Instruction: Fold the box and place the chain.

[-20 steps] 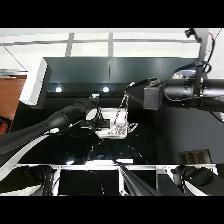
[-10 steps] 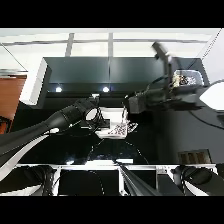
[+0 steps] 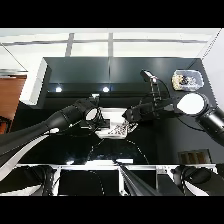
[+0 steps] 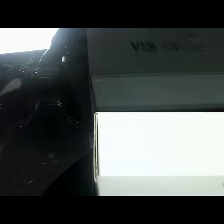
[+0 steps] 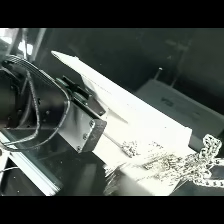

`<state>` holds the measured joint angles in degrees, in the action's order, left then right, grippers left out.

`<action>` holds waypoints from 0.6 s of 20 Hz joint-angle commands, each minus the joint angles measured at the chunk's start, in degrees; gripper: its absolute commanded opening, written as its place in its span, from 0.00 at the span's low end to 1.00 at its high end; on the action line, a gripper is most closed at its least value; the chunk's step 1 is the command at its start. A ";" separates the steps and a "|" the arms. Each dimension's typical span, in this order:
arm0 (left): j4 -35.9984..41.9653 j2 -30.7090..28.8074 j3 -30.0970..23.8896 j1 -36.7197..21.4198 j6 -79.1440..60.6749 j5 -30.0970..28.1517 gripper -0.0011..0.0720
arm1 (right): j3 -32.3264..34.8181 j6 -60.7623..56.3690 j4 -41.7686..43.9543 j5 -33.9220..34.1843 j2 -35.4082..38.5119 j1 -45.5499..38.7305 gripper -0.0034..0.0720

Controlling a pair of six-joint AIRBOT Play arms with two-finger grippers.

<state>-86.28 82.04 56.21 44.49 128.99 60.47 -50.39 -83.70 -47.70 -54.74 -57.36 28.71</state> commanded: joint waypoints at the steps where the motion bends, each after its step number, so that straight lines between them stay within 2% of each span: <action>1: 0.00 0.02 -0.02 0.00 -0.02 0.13 0.06 | -0.61 2.16 -0.48 -2.47 0.83 -3.08 0.71; 3: 0.00 0.02 -0.02 0.00 -0.02 0.44 0.06 | -1.01 6.58 -2.12 -3.69 4.63 -8.72 0.71; 5: 0.00 0.02 -0.02 0.00 -0.02 0.22 0.06 | -0.11 8.39 -11.89 -5.46 8.20 -13.44 0.71; 6: 0.00 0.02 -0.02 0.00 -0.02 0.15 0.06 | 1.92 14.60 -14.69 -6.10 9.49 -14.40 0.71; 8: 0.00 0.02 -0.02 0.00 -0.02 0.20 0.06 | 8.83 25.90 -13.73 -4.59 10.25 -14.23 0.71; 9: 0.00 0.02 -0.02 0.00 -0.02 0.22 0.06 | 13.44 28.33 -12.68 -0.63 10.19 -13.90 0.92; 10: 0.00 0.02 -0.02 0.00 0.00 0.20 0.06 | 17.86 31.98 -12.13 4.48 10.14 -13.09 0.99; 12: 0.00 0.02 -0.02 0.00 0.00 0.20 0.06 | 24.06 40.79 -12.11 15.28 9.99 -10.19 0.99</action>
<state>-86.28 82.04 56.21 44.49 128.99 60.64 -34.92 -56.69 -59.05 -51.75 -47.94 16.84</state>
